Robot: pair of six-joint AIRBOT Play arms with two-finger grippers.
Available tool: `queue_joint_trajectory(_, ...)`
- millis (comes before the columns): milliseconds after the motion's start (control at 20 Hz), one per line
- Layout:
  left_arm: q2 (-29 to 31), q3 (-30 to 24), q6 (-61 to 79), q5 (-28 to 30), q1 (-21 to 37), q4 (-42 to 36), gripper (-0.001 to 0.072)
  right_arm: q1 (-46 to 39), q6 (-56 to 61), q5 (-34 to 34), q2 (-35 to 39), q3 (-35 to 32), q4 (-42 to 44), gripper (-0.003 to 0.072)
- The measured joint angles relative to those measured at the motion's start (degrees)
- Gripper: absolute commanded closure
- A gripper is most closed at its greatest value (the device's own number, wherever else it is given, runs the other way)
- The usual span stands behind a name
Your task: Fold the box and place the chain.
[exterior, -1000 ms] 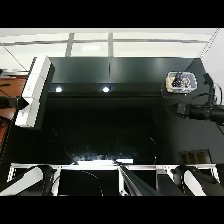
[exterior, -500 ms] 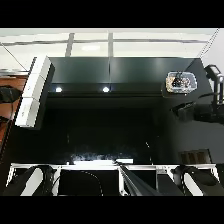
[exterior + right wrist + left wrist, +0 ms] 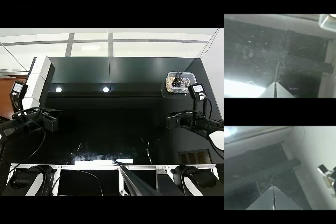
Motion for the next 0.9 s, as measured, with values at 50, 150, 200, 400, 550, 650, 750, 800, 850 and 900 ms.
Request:
queue_joint_trajectory(50, 0.26, -0.55, 0.00, 0.11, -0.48, -0.09, 0.0683, 0.13, 0.37, -0.66, 0.04, -0.44, -0.20, 0.0674)
queue_joint_trajectory(150, 0.63, -1.22, 0.00, 0.85, -1.11, -0.20, 0.0683, 0.33, 0.83, -1.57, 0.11, -1.01, -0.79, 0.0674)
queue_joint_trajectory(200, 0.74, -1.44, -0.02, 0.92, -1.29, -0.20, 0.0683, 0.42, 1.03, -1.68, 0.15, -1.18, -1.14, 0.0674)
queue_joint_trajectory(400, 0.94, -1.81, -0.04, 1.31, -1.66, -0.35, 0.0683, 0.52, 1.46, -2.36, 0.15, -1.49, -1.29, 0.0674)
queue_joint_trajectory(550, 0.98, -1.92, -0.20, 1.40, -1.70, -0.37, 0.0683, 0.52, 1.49, -2.51, 0.17, -1.60, -1.46, 0.0674)
queue_joint_trajectory(650, 0.98, -1.92, -0.17, 1.44, -1.77, -0.37, 0.0683, 0.52, 1.51, -2.54, 0.15, -1.60, -1.46, 0.0674)
queue_joint_trajectory(750, 0.98, -1.92, -0.15, 1.49, -1.77, -0.37, 0.0683, 0.52, 1.64, -2.54, 0.15, -1.60, -1.49, 0.0674)
queue_joint_trajectory(800, 0.98, -1.92, -0.17, 1.51, -1.77, -0.37, 0.0683, 0.52, 1.64, -2.56, 0.17, -1.60, -1.49, 0.0674)
queue_joint_trajectory(850, 0.98, -1.92, -0.15, 1.51, -1.77, -0.37, 0.0683, 0.52, 1.64, -2.56, 0.15, -1.60, -1.49, 0.0674)
queue_joint_trajectory(900, 0.98, -1.92, -0.15, 1.53, -1.77, -0.37, 0.0683, 0.52, 1.64, -2.58, 0.15, -1.60, -1.51, 0.0674)
